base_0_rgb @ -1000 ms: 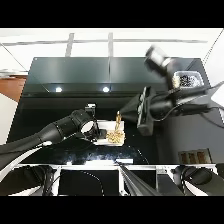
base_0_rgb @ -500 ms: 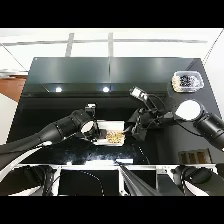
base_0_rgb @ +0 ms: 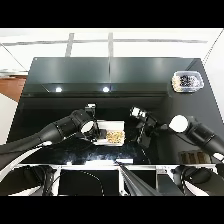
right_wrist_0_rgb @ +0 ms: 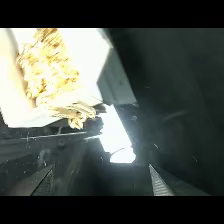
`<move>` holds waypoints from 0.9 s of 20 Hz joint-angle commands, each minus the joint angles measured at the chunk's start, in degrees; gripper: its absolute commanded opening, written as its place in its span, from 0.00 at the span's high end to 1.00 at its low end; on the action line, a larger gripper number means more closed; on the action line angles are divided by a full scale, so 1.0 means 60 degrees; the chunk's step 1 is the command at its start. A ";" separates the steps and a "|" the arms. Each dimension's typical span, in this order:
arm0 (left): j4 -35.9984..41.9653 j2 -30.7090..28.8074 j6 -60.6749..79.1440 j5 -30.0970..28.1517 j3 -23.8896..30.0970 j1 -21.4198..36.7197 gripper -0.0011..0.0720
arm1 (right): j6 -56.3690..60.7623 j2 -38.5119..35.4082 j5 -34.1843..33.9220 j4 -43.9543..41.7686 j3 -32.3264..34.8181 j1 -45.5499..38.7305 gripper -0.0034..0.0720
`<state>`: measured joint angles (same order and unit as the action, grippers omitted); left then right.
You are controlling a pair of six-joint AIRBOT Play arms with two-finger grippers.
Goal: Fold the box and place the chain.
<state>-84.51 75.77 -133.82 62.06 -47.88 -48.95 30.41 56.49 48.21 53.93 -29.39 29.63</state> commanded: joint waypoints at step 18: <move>-0.0007 0.0004 0.0007 0.0000 0.0004 -0.0004 0.94 | -0.3971 0.1424 -0.3016 -0.2728 0.0820 0.1650 0.19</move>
<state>-84.53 75.77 -133.80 62.06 -47.88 -48.95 7.16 64.07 31.09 38.11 -24.47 38.59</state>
